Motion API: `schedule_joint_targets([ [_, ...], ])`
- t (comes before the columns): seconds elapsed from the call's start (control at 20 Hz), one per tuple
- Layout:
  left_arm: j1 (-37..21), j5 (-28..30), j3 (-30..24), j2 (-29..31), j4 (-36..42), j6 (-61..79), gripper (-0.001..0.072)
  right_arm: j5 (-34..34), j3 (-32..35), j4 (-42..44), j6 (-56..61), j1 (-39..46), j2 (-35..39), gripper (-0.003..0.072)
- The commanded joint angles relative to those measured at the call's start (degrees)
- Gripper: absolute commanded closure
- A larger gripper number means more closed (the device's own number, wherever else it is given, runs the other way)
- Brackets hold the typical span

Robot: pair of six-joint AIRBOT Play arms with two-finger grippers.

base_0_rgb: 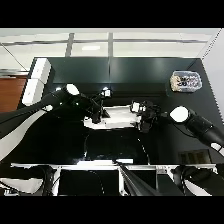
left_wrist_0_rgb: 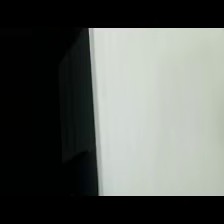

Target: Fold the box and place the chain.

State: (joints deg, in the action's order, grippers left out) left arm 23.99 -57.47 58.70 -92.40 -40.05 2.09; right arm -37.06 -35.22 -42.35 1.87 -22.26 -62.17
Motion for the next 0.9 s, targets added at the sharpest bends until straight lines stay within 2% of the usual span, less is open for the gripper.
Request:
schedule_joint_targets([
  [0.0, 0.0, 0.0, 0.0, 0.0, 0.0, 0.1, 0.0684, -1.8, -0.2, 6.0, -6.8, 2.6, -2.5, -0.0018],
  [0.15, 0.0, 0.0, 0.0, 0.0, 0.0, 0.1, 0.0684, -2.3, -0.2, 7.8, -8.0, 5.6, -2.7, -0.0018],
  [0.25, 0.0, 0.0, 0.0, 0.0, 0.0, 0.1, 0.0684, -4.9, -0.2, 9.6, -9.8, 6.8, -2.8, -0.0018],
  [0.5, 0.0, 0.0, 0.0, 0.0, 0.0, 0.1, 0.0684, -7.8, -0.2, 15.3, -14.8, 5.6, -5.9, -0.0018],
  [0.65, 0.0, 0.1, 0.0, 0.0, 0.0, 0.1, 0.0684, -7.8, -0.2, 14.8, -16.1, 3.7, -7.6, -0.0018],
  [0.85, 0.0, 0.0, 0.0, 0.0, 0.0, 0.1, 0.0684, -7.7, -0.2, 8.0, -15.6, 3.3, -9.3, -0.0018],
])
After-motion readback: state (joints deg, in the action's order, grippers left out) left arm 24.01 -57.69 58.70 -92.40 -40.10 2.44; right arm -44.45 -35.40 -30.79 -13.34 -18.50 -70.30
